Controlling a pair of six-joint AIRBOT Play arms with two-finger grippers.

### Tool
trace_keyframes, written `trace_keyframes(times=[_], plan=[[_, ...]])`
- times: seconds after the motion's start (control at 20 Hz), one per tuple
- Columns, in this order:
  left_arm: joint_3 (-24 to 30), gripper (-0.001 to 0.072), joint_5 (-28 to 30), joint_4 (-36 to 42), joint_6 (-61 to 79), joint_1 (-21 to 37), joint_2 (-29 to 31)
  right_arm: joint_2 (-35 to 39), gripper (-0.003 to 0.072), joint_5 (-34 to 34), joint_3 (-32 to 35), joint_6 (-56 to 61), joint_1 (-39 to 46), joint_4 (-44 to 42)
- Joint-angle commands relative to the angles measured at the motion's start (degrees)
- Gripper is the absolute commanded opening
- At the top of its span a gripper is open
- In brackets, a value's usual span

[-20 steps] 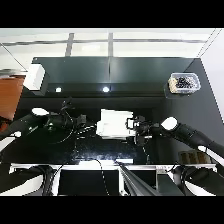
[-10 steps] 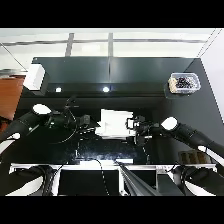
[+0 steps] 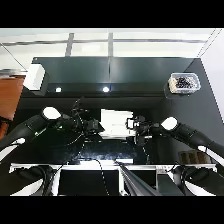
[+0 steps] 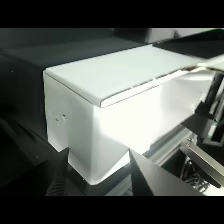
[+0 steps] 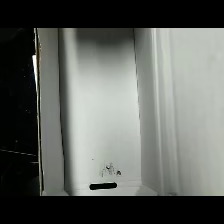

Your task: Fold the box and place the chain.

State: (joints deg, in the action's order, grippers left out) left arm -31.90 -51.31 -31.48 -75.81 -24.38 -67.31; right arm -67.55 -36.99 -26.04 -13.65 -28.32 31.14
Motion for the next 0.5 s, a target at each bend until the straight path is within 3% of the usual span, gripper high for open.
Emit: trace_keyframes(times=[0.0, 0.1, 0.2, 0.45], plan=[[-0.11, 0.0448, 4.31, -3.13, -4.35, -2.45, 0.13, -0.02, 0.0307, -0.02, -0.02, 0.00, 0.00, 0.00], [-0.17, 0.0511, 6.75, -3.89, -5.92, -3.89, 0.13, -0.02, 0.0306, -0.02, -0.02, 0.00, 0.00, 0.00], [-1.01, 0.0511, 7.63, -6.21, -8.00, -5.07, 0.11, -0.02, 0.0307, -0.02, -0.02, 0.00, 0.00, 0.00], [-6.38, 0.0511, 7.19, -22.99, -21.84, -9.16, 0.11, -0.02, 0.0307, -0.02, 0.00, 0.00, 0.00, 0.00]])
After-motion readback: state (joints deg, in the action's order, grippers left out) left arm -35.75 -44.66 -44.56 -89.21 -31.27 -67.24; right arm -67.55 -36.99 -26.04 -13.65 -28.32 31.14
